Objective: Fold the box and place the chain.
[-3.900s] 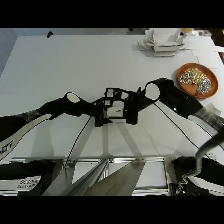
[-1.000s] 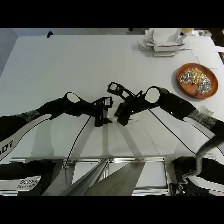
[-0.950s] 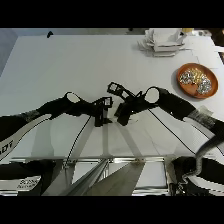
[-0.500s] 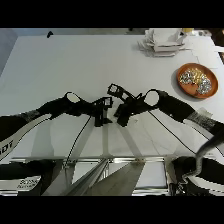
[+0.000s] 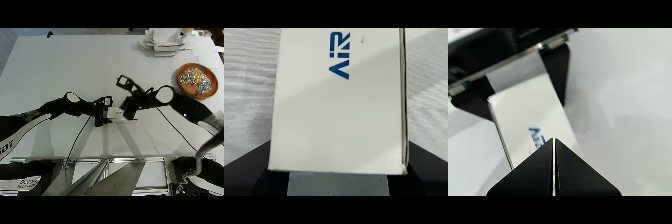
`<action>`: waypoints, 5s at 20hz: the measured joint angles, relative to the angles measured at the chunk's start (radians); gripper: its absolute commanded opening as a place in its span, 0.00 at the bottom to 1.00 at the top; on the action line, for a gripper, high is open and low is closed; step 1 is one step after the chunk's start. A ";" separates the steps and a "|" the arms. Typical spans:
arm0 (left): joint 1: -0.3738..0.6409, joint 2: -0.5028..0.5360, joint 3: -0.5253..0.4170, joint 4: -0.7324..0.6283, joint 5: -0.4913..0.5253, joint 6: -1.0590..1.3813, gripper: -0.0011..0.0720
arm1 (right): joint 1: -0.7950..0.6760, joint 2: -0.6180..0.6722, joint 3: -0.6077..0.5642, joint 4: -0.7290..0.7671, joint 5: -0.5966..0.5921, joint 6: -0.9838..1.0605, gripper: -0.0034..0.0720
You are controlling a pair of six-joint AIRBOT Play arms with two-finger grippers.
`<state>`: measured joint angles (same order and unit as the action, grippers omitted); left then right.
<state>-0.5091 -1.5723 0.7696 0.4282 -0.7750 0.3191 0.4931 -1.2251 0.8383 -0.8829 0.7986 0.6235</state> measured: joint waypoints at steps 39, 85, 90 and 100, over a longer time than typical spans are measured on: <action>0.000 0.000 0.000 0.002 0.000 0.001 0.23 | -0.084 0.296 -0.171 -0.133 0.001 0.118 0.06; 0.620 0.590 -0.002 0.688 -0.089 -1.096 0.24 | -0.497 0.294 -0.171 -0.703 0.679 0.898 0.06; 0.778 0.509 -0.002 0.838 -0.147 -1.299 0.37 | -0.497 0.294 -0.171 -0.703 0.679 0.898 0.06; 0.855 0.410 -0.002 0.902 -0.266 -1.365 0.97 | -0.497 0.294 -0.171 -0.703 0.679 0.898 0.06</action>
<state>0.3462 -1.1622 0.7681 1.3304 -1.0405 -1.0454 -0.0040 -0.9306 0.6670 -1.5856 1.4780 1.5215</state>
